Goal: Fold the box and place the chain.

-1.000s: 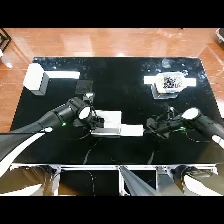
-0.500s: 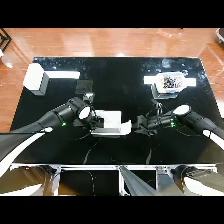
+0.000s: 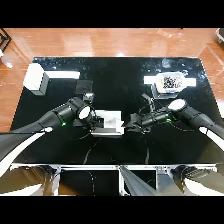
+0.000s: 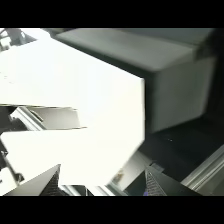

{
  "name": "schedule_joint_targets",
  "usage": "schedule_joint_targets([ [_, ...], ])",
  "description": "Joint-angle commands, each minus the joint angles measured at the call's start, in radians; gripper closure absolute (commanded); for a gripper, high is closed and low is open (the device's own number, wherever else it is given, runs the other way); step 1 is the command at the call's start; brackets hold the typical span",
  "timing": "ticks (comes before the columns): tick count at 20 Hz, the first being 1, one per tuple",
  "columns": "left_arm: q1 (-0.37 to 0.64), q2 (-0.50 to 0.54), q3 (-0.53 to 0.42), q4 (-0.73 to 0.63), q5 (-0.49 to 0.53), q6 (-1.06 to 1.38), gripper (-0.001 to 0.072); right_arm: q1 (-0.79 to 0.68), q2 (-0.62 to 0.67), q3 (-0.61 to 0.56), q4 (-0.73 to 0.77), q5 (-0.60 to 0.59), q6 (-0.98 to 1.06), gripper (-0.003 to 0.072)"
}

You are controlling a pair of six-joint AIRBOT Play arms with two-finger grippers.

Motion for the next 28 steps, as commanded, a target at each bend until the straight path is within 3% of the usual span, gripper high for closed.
schedule_joint_targets([
  [1,0.000,0.000,0.000,0.001,-0.009,0.001,0.0688,0.086,-0.001,0.039,-0.031,-0.100,0.064,0.0075],
  [7,0.000,0.000,0.000,0.003,-0.009,0.001,0.0688,0.200,-0.001,0.139,-0.299,-0.169,0.313,0.0086],
  [15,0.000,-0.005,0.000,0.003,-0.006,0.005,0.0688,0.244,-0.001,0.145,-0.307,-0.168,0.361,0.0087],
  [16,0.000,-0.005,0.000,0.003,-0.006,0.005,0.0688,0.248,-0.001,0.148,-0.307,-0.169,0.360,0.0160],
  [22,0.000,-0.005,0.000,0.000,-0.008,0.005,0.0688,0.248,-0.001,0.156,-0.307,-0.164,0.360,0.0173],
  [23,0.000,-0.005,0.000,0.000,-0.008,0.005,0.0688,0.248,-0.001,0.156,-0.310,-0.160,0.360,0.0268],
  [28,0.000,-0.005,0.000,0.000,-0.008,0.005,0.0688,0.264,-0.001,0.157,-0.375,-0.183,0.397,0.0279],
])
